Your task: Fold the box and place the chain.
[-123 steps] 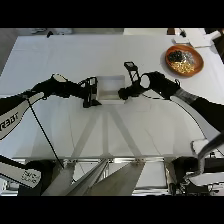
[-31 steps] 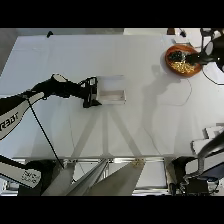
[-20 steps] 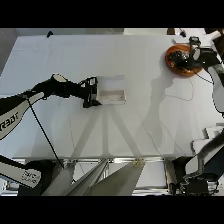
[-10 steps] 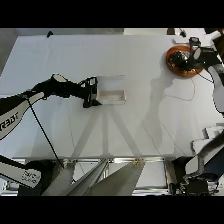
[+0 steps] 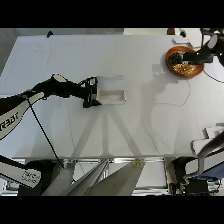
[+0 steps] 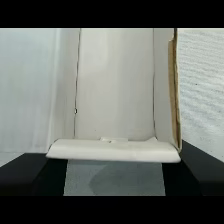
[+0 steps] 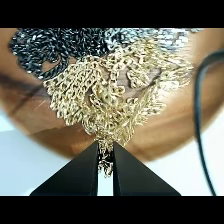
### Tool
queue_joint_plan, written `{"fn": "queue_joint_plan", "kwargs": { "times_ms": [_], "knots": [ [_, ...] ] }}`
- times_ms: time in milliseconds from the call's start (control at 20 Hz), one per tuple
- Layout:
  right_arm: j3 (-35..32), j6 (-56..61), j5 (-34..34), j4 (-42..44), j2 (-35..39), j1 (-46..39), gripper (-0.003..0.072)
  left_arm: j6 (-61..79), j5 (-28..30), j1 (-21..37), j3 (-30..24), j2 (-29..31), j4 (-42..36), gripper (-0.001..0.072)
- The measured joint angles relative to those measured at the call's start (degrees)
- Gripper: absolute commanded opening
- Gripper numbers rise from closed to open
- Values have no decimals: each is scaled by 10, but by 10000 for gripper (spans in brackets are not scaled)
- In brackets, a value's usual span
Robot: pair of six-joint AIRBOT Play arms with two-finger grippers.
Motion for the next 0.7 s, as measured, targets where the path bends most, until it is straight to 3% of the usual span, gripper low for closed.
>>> {"fn": "queue_joint_plan", "kwargs": {
  "times_ms": [350,700],
  "knots": [
    [0,-8,112,-19,88,50,6,0,0,0,0,0,0,396],
    [0,-15,207,-26,126,164,6,0,0,0,0,0,0,396]
  ]
}}
